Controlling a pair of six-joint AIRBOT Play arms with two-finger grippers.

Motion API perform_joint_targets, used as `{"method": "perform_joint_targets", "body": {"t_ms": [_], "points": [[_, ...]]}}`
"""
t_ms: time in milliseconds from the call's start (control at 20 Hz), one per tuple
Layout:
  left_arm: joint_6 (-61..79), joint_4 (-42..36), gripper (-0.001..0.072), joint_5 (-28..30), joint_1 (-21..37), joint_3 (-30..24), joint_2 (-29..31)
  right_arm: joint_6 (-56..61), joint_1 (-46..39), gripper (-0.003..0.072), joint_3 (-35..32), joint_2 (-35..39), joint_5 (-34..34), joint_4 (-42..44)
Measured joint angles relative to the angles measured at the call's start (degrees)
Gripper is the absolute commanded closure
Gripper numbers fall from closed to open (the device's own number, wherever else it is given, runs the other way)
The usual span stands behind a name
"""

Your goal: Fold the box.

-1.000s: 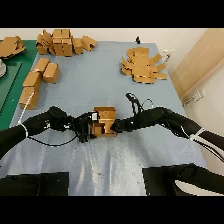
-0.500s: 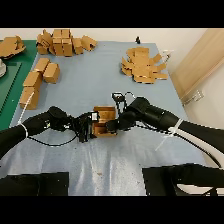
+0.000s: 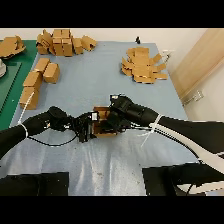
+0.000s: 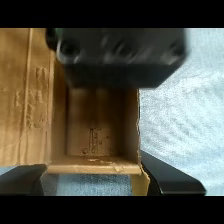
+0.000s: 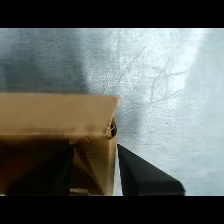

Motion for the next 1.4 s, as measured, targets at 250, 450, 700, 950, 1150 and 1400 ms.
{"method": "perform_joint_targets", "body": {"t_ms": [250, 450, 700, 950, 1150, 1400], "points": [[0.0, 0.0, 0.0118, 0.0, 0.0, 0.0, 0.0, 2.3, 0.1, 0.0680, 1.0, -2.1, -1.9, -0.6], [0.0, 0.0, 0.0118, 0.0, 0.0, 0.0, 0.0, 2.6, 0.2, 0.0661, 1.2, -2.5, -2.2, -0.5], [0.0, 0.0, 0.0118, 0.1, 0.0, 0.0, 0.0, 2.0, 0.3, 0.0299, 1.8, -1.8, -2.7, 0.2], [0.0, 0.0, 0.0118, 0.1, 0.0, 0.0, 0.0, 1.4, 0.1, 0.0299, 4.1, 1.9, -6.5, -2.8], [0.0, 0.0, 0.0118, 0.0, 0.0, 0.0, 0.0, 2.0, 0.0, 0.0300, 5.1, 6.0, -11.5, -6.9], [0.0, 0.0, 0.0118, 0.0, 0.0, 0.0, 0.0, 1.4, -2.9, 0.0686, 4.6, 10.6, -13.7, -8.5]]}}
